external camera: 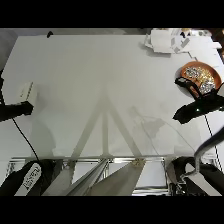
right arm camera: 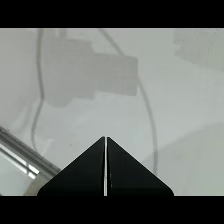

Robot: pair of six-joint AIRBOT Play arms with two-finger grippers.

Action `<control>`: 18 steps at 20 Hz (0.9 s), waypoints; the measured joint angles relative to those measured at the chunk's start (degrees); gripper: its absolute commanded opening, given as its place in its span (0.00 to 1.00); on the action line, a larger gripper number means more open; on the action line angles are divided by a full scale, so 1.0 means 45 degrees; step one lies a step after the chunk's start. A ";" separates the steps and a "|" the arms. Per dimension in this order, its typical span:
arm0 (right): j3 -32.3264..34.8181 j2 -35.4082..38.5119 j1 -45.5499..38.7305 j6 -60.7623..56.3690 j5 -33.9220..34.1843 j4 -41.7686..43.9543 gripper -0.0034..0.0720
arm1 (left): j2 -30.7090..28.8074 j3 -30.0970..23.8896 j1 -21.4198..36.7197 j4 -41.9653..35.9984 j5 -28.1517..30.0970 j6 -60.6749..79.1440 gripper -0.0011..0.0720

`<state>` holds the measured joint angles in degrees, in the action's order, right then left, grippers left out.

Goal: Fold the box and place the chain.

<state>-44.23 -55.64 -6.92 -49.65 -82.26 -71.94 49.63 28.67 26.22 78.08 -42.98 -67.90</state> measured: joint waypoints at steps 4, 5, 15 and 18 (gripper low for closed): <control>0.0005 0.0000 -0.0005 0.0000 -0.0034 0.0005 0.07 | -0.0005 -0.0257 0.0204 0.0593 -0.0714 -0.0301 0.11; 0.0000 0.0000 0.0000 0.0000 -0.0044 0.0010 0.07 | -0.0005 -0.0287 0.0223 0.0631 -0.0879 -0.0355 0.24; 0.0000 0.0000 -0.0005 0.0000 -0.0058 0.0019 0.07 | -0.0170 -0.0350 0.0262 0.0855 -0.2419 -0.0437 0.97; 0.0000 0.0000 -0.0005 0.0000 -0.0058 0.0019 0.07 | -0.0962 -0.0350 0.0257 0.0860 -0.2769 -0.0442 0.96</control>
